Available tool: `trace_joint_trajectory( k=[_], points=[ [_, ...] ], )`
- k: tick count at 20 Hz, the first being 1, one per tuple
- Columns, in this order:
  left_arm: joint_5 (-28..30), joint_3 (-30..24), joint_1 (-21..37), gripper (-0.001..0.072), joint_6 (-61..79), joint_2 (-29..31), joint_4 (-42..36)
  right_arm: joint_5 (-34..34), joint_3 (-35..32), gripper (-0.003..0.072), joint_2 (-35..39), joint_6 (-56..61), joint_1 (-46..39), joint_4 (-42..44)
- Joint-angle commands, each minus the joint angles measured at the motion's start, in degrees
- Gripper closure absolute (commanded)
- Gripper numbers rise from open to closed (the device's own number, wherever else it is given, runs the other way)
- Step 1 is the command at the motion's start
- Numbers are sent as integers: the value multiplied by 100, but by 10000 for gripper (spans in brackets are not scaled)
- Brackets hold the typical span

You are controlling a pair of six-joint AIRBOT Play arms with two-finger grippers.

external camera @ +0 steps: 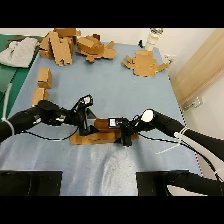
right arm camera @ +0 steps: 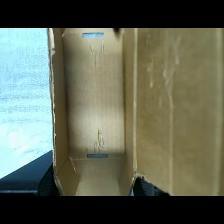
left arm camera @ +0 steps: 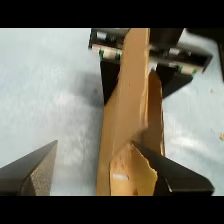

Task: Fold the box.

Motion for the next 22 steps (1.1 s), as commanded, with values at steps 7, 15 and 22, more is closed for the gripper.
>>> trace_joint_trajectory(
  k=[7,15,22],
  points=[
    [-2623,-9,-101,699,-6172,1775,3453,2,-2,246,-4,11,2,4],
    [-26,70,-1353,698,-7687,1346,2299,4,-2,246,-4,11,2,24],
    [765,1408,-1239,698,-8032,-479,2015,4,-2,247,-4,11,2,44]
  ],
)
